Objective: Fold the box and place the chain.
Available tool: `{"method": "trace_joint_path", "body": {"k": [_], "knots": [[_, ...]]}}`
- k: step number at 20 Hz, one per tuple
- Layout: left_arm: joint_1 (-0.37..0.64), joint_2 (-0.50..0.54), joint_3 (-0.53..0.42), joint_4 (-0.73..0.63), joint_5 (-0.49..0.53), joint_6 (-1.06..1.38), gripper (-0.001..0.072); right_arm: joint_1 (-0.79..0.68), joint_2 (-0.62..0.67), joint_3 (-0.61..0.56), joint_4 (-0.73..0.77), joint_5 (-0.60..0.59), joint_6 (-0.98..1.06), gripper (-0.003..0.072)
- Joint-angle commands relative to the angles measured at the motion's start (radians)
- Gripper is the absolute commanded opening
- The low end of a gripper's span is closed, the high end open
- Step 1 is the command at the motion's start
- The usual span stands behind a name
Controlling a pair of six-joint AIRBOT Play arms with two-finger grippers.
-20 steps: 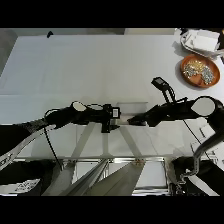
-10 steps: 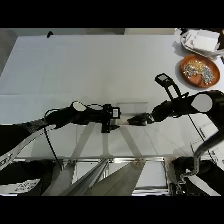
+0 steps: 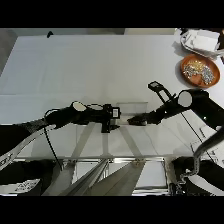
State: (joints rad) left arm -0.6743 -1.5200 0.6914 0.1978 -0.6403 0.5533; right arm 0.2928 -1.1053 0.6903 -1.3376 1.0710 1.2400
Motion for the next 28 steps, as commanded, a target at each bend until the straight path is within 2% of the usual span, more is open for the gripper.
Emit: {"method": "trace_joint_path", "body": {"k": [1, 11, 13, 14, 22, 25, 27, 28], "knots": [[0.0, 0.001, 0.0, 0.0, 0.0, 0.0, 0.0088, 0.0, -0.022, -0.044, -0.001, -0.043, -0.018, 0.044], [0.0, 0.001, 0.0, 0.0, 0.0, 0.0, 0.0088, 0.034, -0.027, -0.072, 0.001, -0.144, -0.018, 0.0392], [0.0, 0.001, 0.0, 0.0, 0.0, 0.0, 0.0088, 0.058, -0.027, -0.073, -0.01, -0.165, -0.018, 0.0324], [0.0, 0.001, 0.0, 0.0, 0.0, 0.0, 0.0088, 0.065, -0.027, -0.075, -0.018, -0.172, -0.016, 0.0317], [0.0, 0.001, 0.0, 0.0, 0.0, 0.0, 0.0088, 0.068, -0.027, -0.093, -0.073, -0.175, 0.039, 0.0313], [0.0, 0.001, 0.0, 0.0, 0.0, 0.0, 0.0088, 0.068, -0.027, -0.123, -0.072, -0.175, 0.039, 0.0282], [0.0, 0.001, 0.0, 0.0, 0.0, 0.0, 0.0088, 0.068, -0.027, -0.126, -0.072, -0.177, 0.039, 0.0215], [0.0, 0.001, 0.0, 0.0, 0.0, 0.0, 0.0088, 0.068, -0.027, -0.126, -0.072, -0.179, 0.039, 0.0213]]}}
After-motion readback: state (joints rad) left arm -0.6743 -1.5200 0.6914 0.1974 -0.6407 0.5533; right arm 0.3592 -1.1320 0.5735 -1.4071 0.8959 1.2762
